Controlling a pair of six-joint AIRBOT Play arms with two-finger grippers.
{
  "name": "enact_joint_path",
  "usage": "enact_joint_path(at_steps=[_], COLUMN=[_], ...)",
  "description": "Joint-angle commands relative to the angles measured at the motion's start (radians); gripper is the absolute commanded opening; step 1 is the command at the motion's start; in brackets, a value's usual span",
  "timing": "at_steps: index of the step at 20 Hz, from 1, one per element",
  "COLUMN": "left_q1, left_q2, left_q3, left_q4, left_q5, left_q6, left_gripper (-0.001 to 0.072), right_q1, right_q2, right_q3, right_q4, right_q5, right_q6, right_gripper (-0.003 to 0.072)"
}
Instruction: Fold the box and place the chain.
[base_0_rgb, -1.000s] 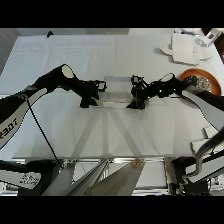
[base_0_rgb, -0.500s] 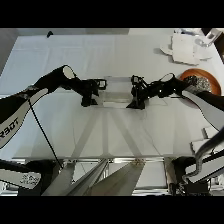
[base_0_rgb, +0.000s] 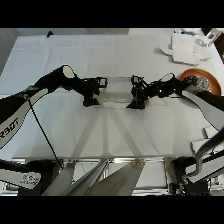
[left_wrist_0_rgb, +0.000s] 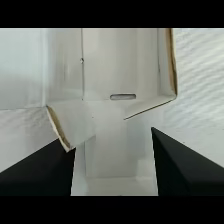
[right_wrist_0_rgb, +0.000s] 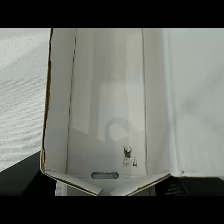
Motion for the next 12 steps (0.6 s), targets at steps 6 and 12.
enact_joint_path(at_steps=[6,12], left_q1=[-0.001,-0.001], left_q2=[-0.001,-0.001], left_q3=[0.001,0.001], left_q4=[-0.131,-0.140], left_q5=[-0.008,0.052], left_q6=[0.111,0.143], left_gripper=[0.0393,0.0382], right_q1=[0.000,0.000], right_q2=[0.001,0.001], right_q3=[0.001,0.001], right_q4=[0.000,0.000], right_q5=[0.000,0.000], right_q6=[0.000,0.000], right_gripper=[0.0571,0.0571])
